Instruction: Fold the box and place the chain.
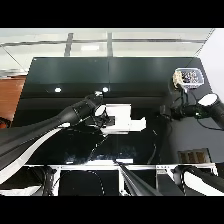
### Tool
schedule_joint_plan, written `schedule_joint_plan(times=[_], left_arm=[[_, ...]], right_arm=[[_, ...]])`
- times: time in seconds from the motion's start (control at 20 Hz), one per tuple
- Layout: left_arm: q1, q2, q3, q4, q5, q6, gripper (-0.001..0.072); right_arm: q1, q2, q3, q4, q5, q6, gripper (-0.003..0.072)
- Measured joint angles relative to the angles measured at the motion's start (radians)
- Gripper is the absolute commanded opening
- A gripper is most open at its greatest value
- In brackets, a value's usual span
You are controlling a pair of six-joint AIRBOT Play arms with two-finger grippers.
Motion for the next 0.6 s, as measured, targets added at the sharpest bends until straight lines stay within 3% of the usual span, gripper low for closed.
schedule_joint_plan(times=[0.2,0.6], left_arm=[[0.0,0.0,0.0,0.0,0.0,0.0,0.0029],[0.0,0.0,0.0,0.0,-0.019,0.0,0.0029]], right_arm=[[0.079,-0.076,-0.045,0.105,0.053,-0.017,0.0016],[0.236,-0.139,-0.056,0.212,0.043,-0.132,0.0016]])
